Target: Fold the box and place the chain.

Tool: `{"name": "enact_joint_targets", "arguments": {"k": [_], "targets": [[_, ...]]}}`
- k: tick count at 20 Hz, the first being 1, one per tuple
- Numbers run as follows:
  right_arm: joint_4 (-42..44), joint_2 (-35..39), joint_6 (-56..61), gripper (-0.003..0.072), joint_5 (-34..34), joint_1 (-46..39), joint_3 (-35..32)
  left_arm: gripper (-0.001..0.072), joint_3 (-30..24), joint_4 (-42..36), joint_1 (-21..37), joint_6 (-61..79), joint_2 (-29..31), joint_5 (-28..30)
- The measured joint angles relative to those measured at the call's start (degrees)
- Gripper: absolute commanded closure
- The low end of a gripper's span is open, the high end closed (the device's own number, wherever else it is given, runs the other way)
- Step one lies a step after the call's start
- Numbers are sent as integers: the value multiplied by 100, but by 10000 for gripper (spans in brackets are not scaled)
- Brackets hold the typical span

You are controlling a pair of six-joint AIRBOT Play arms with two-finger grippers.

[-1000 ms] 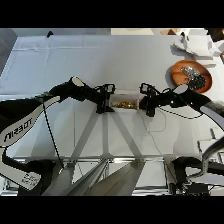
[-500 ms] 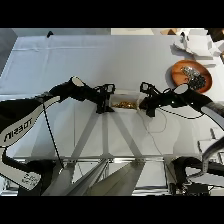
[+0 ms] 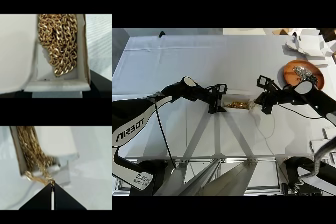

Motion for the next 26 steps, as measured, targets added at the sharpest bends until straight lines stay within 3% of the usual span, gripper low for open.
{"name": "enact_joint_targets", "arguments": {"k": [7, 8, 9, 10, 14, 19, 20, 26], "targets": [[957, 407, 87, 674, -74, 654, 0, 522, 0, -2, 0, 0, 0, -2], [1019, 417, 92, 630, -197, 769, 0, 522, 0, 0, 0, 0, 0, 0], [1058, 424, 105, 487, -284, 855, 0, 522, 0, 0, 0, 0, 0, 0], [1086, 431, 107, 438, -363, 925, 7, 522, 0, -2, 0, 0, 0, -2], [1008, 433, 350, 438, -431, 1049, 243, 522, 0, 0, 0, 0, 0, 0], [595, 240, 1161, 454, -103, 1088, 1121, 522, 0, 0, 0, 0, 0, 0], [461, 142, 1392, 501, -66, 1091, 1327, 522, 0, 0, 0, 0, 0, -2], [-98, -949, 3250, 502, 278, 1093, 2323, 522, 0, 0, 2, 0, 0, 0]]}}
